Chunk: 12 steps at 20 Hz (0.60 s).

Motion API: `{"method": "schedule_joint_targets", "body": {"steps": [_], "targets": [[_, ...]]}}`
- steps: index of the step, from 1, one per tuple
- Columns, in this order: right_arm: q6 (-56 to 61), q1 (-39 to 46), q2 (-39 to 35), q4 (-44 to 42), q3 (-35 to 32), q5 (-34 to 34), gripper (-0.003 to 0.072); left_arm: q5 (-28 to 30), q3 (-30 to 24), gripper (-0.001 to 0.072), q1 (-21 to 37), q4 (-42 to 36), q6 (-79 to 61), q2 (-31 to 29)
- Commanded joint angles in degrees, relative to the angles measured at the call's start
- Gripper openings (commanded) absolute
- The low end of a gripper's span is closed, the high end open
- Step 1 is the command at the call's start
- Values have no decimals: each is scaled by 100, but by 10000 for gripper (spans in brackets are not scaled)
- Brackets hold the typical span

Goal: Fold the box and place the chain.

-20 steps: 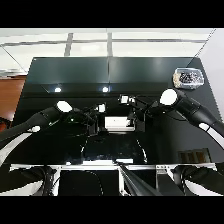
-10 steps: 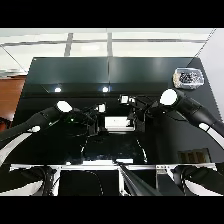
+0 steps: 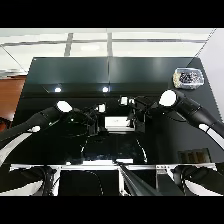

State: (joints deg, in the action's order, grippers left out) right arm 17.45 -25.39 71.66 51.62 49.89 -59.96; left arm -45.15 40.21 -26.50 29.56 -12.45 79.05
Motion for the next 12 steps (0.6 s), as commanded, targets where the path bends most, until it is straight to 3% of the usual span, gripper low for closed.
{"method": "schedule_joint_targets", "body": {"steps": [1,10,12], "targets": [[63,0,2,400,-2,-48,321,2,4,353,-4,0,2,2],[118,2,-339,20,4,-48,320,2,4,354,-4,0,2,2],[664,17,-553,-79,4,-44,319,2,4,353,-4,0,2,2]]}}
